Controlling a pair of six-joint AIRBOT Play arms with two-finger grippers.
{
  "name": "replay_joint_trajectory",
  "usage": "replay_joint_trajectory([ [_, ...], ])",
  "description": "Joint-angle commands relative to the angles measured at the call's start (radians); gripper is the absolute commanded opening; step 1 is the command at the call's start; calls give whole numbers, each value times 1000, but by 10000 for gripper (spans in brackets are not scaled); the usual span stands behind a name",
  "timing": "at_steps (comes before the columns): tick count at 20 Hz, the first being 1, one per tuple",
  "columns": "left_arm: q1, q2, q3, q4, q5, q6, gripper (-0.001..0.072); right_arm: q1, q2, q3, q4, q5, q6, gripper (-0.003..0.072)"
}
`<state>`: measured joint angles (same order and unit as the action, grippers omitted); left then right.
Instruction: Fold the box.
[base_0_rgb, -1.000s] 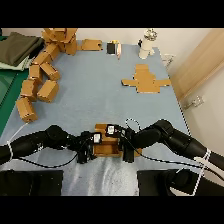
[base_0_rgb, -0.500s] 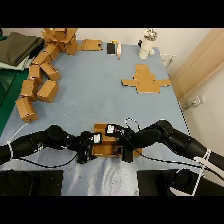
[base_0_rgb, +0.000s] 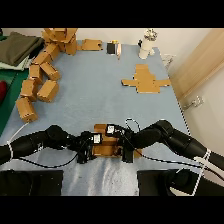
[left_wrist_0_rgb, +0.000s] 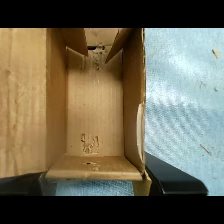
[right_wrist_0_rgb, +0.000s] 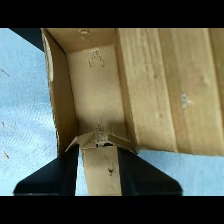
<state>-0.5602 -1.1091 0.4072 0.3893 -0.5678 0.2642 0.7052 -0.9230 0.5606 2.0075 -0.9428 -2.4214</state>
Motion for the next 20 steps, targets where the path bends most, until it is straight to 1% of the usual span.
replay_joint_trajectory([
  [1,1,0,1,0,0,0,607,1,0,0,2,-5,1,333],
  [2,1,0,1,0,0,0,607,1,2,1,-28,-28,10,205],
  [3,1,0,1,0,0,-1,607,0,7,2,-74,-62,57,160],
  [4,1,0,1,0,0,0,608,-1,16,3,-128,-90,142,48],
  [6,1,0,1,0,0,0,607,-2,48,3,-220,-140,277,37],
  [7,1,0,1,0,0,0,607,-2,71,3,-260,-162,335,4],
  [9,1,0,1,0,0,0,607,-2,117,3,-351,-196,458,3],
  [12,1,0,1,0,0,0,607,-26,201,2,-557,-268,798,3],
  [13,1,0,1,0,0,0,607,-54,227,0,-617,-310,947,2],
  [14,1,0,1,0,0,0,607,-97,241,-1,-640,-366,1088,3],
  [15,1,0,1,0,0,0,607,-158,245,-6,-627,-426,1200,3],
  [16,1,0,1,0,0,0,607,-216,245,-20,-583,-455,1247,2],
  [17,1,0,1,0,0,0,607,-275,245,-48,-501,-446,1255,3],
  [18,1,0,1,0,0,0,607,-321,243,-84,-408,-415,1253,2],
  [20,1,0,1,0,0,0,607,-369,241,-170,-225,-291,1206,3],
])
